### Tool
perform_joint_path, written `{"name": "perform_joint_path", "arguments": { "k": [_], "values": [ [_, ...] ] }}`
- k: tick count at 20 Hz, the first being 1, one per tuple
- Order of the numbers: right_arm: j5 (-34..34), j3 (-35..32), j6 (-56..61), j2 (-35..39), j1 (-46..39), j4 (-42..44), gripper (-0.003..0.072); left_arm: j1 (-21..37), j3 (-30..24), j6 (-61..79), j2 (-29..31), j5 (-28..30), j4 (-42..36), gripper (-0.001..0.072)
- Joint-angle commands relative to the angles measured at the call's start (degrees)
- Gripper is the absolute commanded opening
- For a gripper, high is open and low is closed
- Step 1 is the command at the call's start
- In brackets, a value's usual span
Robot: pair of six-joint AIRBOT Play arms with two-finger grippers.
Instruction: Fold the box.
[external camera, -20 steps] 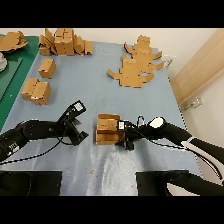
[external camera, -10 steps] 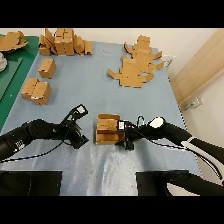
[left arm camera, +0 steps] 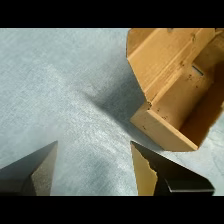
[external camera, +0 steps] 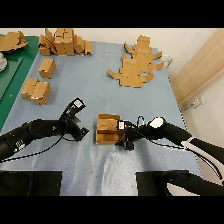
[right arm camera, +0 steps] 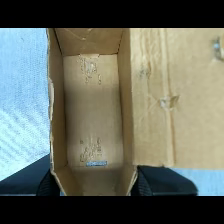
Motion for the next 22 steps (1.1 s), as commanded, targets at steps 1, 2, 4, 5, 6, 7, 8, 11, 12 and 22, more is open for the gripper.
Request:
{"name": "perform_joint_path", "arguments": {
  "k": [1, 2, 4, 5, 6, 7, 8, 11, 12, 22],
  "values": [
    [-0.02, -0.04, 0.0, -0.02, 0.0, 0.0, 0.0469, 0.0, -0.02, 0.0, -0.02, 1.68, 0.09, 0.0695],
    [-0.02, -0.04, 0.0, -0.02, 0.0, 0.0, 0.0469, -0.02, -0.02, -0.02, -0.02, 1.57, 0.04, 0.0695],
    [-0.04, -0.04, 0.0, -0.02, 0.0, 0.0, 0.0469, -0.04, -0.02, -0.42, -0.02, 1.51, -1.97, 0.0695],
    [-0.02, -0.04, 0.0, -0.02, 0.0, 0.0, 0.0469, -0.04, -0.02, -0.44, -0.02, 1.44, -3.15, 0.0695],
    [-0.02, -0.04, 0.0, -0.02, 0.0, 0.0, 0.0469, -0.04, -0.02, -0.44, -0.02, 1.44, -3.21, 0.0695],
    [-0.02, -0.04, 0.0, -0.02, 0.0, 0.0, 0.0469, -0.04, -0.02, -0.5, -0.04, 1.62, -3.45, 0.0695],
    [-0.04, -0.04, 0.0, -0.02, 0.0, 0.0, 0.0469, -0.04, 0.0, -0.42, -0.02, 1.05, -3.89, 0.0694],
    [-0.04, -0.04, 0.0, -0.02, 0.0, -0.02, 0.0469, -0.09, 0.5, 8.63, -0.02, -5.31, -3.8, 0.0695],
    [-0.04, -0.04, 0.0, -0.02, 0.0, 0.0, 0.0469, -0.33, 0.83, 17.51, -0.02, -10.69, -3.87, 0.0695],
    [-0.04, -0.04, 0.0, -0.02, 0.0, -0.02, 0.0469, -2.6, 0.94, 37.09, -0.04, -10.4, -6.29, 0.0695]
  ]
}}
